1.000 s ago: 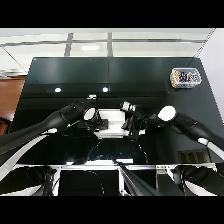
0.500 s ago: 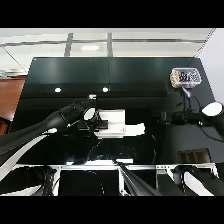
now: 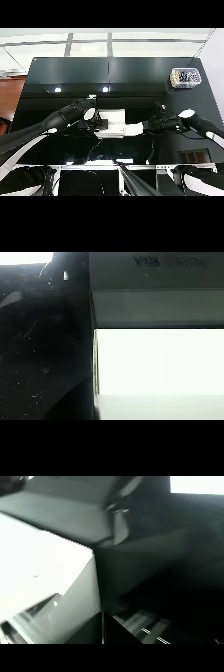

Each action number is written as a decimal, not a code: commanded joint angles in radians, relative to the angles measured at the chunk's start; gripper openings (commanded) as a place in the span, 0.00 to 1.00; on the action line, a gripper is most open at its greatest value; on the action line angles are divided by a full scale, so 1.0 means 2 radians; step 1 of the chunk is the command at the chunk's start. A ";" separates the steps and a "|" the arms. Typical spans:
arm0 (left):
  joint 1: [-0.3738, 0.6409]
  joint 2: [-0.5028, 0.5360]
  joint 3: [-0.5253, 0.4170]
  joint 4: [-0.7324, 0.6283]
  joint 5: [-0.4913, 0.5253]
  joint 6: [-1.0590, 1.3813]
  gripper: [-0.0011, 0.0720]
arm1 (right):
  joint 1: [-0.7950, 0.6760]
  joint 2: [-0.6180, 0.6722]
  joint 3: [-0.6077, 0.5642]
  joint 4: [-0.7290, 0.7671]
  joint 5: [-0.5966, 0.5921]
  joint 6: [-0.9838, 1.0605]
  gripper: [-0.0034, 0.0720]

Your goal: Fold the box and place the chain.

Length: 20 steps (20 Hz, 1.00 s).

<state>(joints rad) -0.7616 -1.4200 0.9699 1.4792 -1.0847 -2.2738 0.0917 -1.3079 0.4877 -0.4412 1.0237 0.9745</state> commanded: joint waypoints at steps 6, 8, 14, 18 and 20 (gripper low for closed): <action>0.000 0.000 0.000 -0.001 0.001 0.000 0.05 | 0.020 -0.023 0.112 -0.055 0.109 -0.008 0.76; 0.000 0.000 0.000 -0.001 0.002 0.000 0.05 | 0.018 -0.023 0.124 -0.053 0.127 0.004 0.75; 0.000 0.000 0.000 -0.001 0.001 0.000 0.05 | 0.092 -0.023 0.131 -0.041 0.084 0.032 0.62; 0.000 0.000 0.000 -0.002 0.001 0.000 0.05 | 0.134 -0.023 0.176 -0.087 0.047 0.104 0.62; 0.000 0.000 0.000 -0.002 0.001 0.000 0.05 | 0.150 -0.023 0.192 -0.126 0.032 0.159 0.62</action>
